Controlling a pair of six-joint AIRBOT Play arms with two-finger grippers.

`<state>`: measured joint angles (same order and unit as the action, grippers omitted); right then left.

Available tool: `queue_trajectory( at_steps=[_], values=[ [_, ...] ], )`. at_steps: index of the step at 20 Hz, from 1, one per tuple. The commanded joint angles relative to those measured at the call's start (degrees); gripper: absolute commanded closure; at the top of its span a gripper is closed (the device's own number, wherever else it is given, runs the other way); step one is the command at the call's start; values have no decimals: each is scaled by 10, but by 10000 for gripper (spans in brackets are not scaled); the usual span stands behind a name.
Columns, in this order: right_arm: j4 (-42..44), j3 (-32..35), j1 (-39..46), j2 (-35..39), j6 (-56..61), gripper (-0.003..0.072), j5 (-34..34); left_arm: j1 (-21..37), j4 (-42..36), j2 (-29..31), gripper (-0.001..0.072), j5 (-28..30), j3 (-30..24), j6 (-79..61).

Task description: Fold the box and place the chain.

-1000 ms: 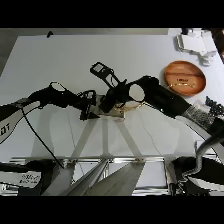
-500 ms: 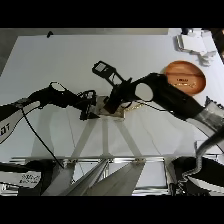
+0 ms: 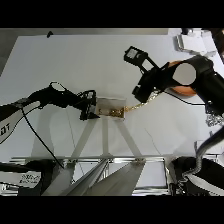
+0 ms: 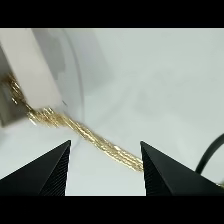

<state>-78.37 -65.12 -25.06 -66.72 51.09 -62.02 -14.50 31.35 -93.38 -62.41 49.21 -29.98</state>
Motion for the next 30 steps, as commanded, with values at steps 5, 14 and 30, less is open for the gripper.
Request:
queue_trajectory(
  at_steps=[5,14,30],
  values=[
    [107,95,120,-67,-380,188,16,0,0,0,395,0,0,0],
    [134,95,135,-191,-531,187,71,0,0,0,395,0,0,0],
    [120,95,70,-123,-371,676,78,0,0,0,395,0,0,0]
  ],
)
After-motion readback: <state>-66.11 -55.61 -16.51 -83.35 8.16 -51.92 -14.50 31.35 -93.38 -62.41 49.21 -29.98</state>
